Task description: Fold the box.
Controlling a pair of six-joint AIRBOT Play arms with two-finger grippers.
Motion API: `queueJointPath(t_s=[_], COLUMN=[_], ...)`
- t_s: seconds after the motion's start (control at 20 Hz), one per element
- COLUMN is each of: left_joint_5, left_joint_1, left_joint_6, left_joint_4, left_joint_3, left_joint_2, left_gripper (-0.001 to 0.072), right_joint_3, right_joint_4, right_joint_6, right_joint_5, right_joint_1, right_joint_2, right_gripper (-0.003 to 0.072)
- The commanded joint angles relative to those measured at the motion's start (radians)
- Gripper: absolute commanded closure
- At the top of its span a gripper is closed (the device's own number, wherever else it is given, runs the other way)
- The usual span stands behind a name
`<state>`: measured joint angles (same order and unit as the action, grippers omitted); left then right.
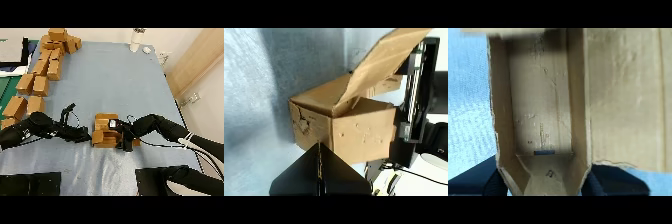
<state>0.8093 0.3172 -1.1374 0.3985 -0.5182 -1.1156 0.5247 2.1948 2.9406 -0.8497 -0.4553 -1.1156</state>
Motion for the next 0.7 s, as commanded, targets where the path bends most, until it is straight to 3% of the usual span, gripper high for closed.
queueJointPath(t_s=[0.0,0.45,0.5,0.55,0.65], left_joint_5=[-0.035,0.010,0.018,0.029,0.039], left_joint_1=[-0.015,-0.016,-0.015,-0.016,-0.015], left_joint_6=[-0.004,-0.003,-0.003,-0.004,-0.004], left_joint_4=[-0.002,0.014,0.021,0.021,0.029], left_joint_3=[0.000,-0.035,-0.042,-0.045,-0.046], left_joint_2=[0.000,0.000,0.000,0.000,-0.001], left_gripper=[0.0699,0.0689,0.0462,0.0286,0.0308], right_joint_3=[0.000,0.000,0.000,0.000,0.000], right_joint_4=[0.000,0.000,0.000,0.000,0.000], right_joint_6=[0.000,0.000,0.000,0.000,0.000], right_joint_5=[0.000,0.000,0.000,0.000,0.000], right_joint_1=[0.000,0.000,0.000,0.000,0.000], right_joint_2=[-0.001,0.000,-0.001,0.000,-0.001], right_gripper=[0.0107,0.0107,0.0107,0.0107,0.0107])
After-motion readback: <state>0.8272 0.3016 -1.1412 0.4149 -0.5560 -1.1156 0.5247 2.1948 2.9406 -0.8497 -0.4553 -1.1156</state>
